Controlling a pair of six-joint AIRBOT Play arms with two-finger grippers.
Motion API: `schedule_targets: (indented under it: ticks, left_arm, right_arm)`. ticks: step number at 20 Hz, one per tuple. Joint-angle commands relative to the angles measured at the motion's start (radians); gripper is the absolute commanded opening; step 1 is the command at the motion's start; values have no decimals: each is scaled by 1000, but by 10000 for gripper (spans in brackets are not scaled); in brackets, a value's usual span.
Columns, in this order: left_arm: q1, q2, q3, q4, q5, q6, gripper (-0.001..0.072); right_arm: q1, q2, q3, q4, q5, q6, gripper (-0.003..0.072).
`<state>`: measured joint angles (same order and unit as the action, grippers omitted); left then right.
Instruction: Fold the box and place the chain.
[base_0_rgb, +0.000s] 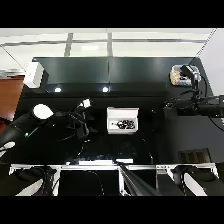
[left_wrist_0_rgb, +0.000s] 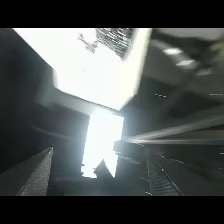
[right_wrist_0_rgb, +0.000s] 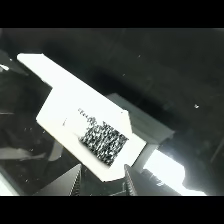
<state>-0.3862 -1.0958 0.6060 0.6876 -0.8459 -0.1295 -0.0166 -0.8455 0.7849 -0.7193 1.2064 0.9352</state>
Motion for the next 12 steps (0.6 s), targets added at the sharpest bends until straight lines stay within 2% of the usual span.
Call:
schedule_targets:
  ticks: [1, 2, 6, 12]
  left_arm:
    - [-31, -99, 50, -40, 2, 264, 712]
    - [-31, -148, 77, -46, -30, 335, 711]
    - [-34, -281, 156, -68, -79, 339, 712]
    - [-72, -298, 164, -79, -40, 335, 712]
  right_arm:
    - [0, -1, -2, 0, -49, 0, 326]
    - [0, -1, -2, 1, -53, 0, 326]
    - [2, -1, -2, 0, -52, 0, 326]
    - [2, -1, -2, 0, -85, 0, 326]
